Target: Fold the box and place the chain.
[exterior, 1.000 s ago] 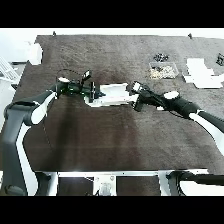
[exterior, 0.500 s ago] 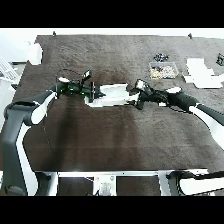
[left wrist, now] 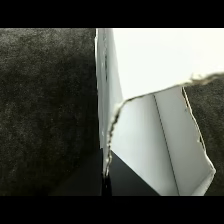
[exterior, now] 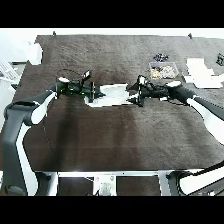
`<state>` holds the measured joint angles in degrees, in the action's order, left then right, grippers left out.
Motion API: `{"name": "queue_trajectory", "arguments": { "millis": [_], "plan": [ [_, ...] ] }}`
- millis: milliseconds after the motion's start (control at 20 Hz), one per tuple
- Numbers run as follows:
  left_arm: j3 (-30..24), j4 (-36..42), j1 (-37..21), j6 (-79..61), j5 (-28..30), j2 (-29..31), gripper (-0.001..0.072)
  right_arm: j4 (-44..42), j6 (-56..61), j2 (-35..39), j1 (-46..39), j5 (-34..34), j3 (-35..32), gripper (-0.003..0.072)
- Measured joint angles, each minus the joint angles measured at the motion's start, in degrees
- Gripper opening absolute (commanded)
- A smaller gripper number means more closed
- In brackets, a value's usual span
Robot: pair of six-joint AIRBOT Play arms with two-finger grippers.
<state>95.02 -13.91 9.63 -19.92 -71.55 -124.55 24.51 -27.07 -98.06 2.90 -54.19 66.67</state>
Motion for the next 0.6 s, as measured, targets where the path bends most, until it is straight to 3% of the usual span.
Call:
{"name": "queue_trajectory", "arguments": {
  "millis": [600],
  "plan": [
    [0.0,-0.13,-0.02,-0.02,-0.7,0.0,0.002,5.95,0.0,-6.73,-0.26,-7.93,9.01,0.0686]
  ]
}}
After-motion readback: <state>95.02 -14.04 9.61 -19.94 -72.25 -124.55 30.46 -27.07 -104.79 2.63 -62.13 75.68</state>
